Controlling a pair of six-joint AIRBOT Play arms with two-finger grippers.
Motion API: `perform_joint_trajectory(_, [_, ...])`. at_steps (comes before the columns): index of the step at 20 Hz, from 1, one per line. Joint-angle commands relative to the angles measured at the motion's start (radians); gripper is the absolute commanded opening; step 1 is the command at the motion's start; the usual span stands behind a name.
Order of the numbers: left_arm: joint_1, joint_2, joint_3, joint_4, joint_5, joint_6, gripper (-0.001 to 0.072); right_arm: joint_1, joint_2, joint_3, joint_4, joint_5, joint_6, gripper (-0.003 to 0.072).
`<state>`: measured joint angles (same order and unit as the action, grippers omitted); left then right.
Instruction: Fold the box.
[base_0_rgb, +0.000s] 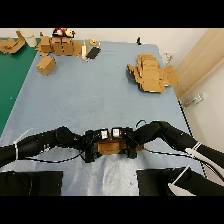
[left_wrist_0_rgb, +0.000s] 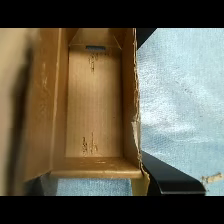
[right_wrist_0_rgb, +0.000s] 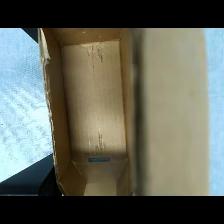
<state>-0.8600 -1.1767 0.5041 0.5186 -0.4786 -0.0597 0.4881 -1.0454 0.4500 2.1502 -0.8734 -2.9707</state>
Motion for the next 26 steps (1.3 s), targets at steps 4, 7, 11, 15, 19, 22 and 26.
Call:
perform_joint_trajectory(4, [0.0, 0.0, 0.0, 0.0, 0.0, 0.0, 0.0528, 0.0, 0.0, 0.0, 0.0, 0.001, 0.0, 0.0505])
perform_joint_trajectory(7, [0.0, 0.0, 0.0, 0.001, 0.0, 0.0, 0.0528, 0.0, 0.0, 0.0, 0.004, -0.002, 0.0, 0.0505])
perform_joint_trajectory(11, [0.0, 0.0, 0.0, 0.001, 0.0, 0.0, 0.0528, 0.0, 0.0, 0.0, 0.004, -0.004, 0.0, 0.0505])
perform_joint_trajectory(15, [0.0, 0.0, 0.0, 0.001, 0.0, 0.0, 0.0528, 0.0, 0.0, 0.0, 0.012, -0.017, 0.0, 0.0505])
perform_joint_trajectory(19, [0.0, 0.0, 0.0, 0.001, 0.0, 0.0, 0.0528, -0.003, 0.009, 0.02, -0.017, -0.089, 0.068, 0.072])
perform_joint_trajectory(22, [0.0, 0.0, 0.0, 0.001, 0.0, 0.0, 0.0528, -0.007, 0.045, 0.056, -0.137, -0.116, 0.216, 0.072])
perform_joint_trajectory(26, [0.0, 0.0, 0.0, 0.001, 0.0, 0.0, 0.0528, -0.007, 0.108, 0.063, -0.337, -0.175, 0.393, 0.072])
